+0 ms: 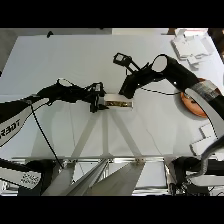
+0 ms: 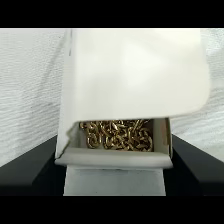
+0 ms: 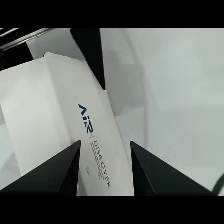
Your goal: Fold the box and place the chain.
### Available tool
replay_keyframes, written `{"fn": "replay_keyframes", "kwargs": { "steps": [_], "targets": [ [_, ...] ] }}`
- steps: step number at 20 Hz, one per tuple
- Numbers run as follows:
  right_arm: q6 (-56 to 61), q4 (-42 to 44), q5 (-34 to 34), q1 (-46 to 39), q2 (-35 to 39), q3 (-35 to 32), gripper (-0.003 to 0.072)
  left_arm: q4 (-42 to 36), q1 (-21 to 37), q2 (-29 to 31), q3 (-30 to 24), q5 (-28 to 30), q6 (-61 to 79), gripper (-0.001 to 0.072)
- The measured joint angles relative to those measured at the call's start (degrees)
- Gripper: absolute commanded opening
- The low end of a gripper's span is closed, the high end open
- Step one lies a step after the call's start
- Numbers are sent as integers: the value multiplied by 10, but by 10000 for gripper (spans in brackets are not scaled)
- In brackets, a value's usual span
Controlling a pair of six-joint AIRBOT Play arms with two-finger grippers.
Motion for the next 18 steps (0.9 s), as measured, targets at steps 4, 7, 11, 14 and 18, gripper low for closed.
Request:
{"fn": "replay_keyframes", "kwargs": {
  "steps": [4,7,11,14,18],
  "targets": [
    [-36,-4,-2,18,-2,1,349,0,0,0,0,0,0,342],
    [-53,-5,-2,32,-1,0,349,0,0,0,0,0,0,342],
    [-63,-5,-35,50,18,-24,349,0,0,0,0,0,0,342],
    [-65,-5,-81,58,42,-60,349,0,0,0,0,0,0,342],
    [-67,-18,-117,70,56,-103,400,0,0,0,0,0,0,342]
  ]
}}
